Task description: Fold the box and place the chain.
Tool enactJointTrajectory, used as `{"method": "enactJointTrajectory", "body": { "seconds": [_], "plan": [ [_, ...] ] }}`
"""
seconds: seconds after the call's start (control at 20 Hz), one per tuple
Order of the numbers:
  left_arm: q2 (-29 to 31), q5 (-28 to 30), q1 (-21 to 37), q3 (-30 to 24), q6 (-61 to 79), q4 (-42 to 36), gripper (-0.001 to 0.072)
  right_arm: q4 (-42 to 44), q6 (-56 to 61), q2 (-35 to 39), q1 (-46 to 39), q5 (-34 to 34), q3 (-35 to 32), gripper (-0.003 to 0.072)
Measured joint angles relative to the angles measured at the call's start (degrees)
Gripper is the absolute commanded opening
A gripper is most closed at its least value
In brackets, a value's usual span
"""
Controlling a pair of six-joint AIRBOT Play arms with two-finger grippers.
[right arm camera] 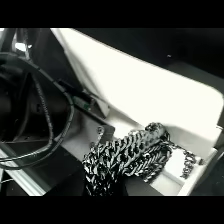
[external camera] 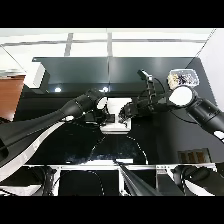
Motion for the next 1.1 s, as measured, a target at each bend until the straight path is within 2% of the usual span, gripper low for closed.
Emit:
{"method": "enactJointTrajectory", "body": {
  "seconds": [0.05,0.1,0.5,0.9,0.95,1.0,1.05,1.1],
  "plan": [
    [0.0,0.0,0.0,0.0,0.0,0.0,0.003,0.0,0.1,0.0,-0.2,0.1,-0.1,0.032],
    [0.0,0.0,0.0,0.0,0.0,0.0,0.0029,0.0,0.1,0.0,-0.2,0.2,-0.1,0.0354],
    [0.0,0.0,0.0,0.0,0.0,0.1,0.003,-0.3,0.0,0.0,-0.6,1.2,0.0,0.0352],
    [0.0,0.0,-0.2,0.0,1.5,0.0,0.0046,-13.2,-0.1,4.2,-14.9,13.3,0.8,0.0351],
    [0.0,-0.2,-0.3,0.0,1.6,0.0,0.0212,-14.3,-0.1,4.6,-15.9,14.1,0.9,0.0351],
    [0.0,-0.3,-0.3,0.2,1.4,0.0,0.0474,-15.1,-0.2,4.9,-16.7,14.6,0.8,0.0351],
    [0.2,-0.6,-0.4,0.3,0.9,0.0,0.054,-15.7,-0.4,5.0,-17.1,15.1,0.7,0.0351],
    [0.5,-0.8,-0.5,0.4,0.5,0.0,0.054,-16.2,-0.6,5.2,-17.4,15.3,0.6,0.0351]
  ]
}}
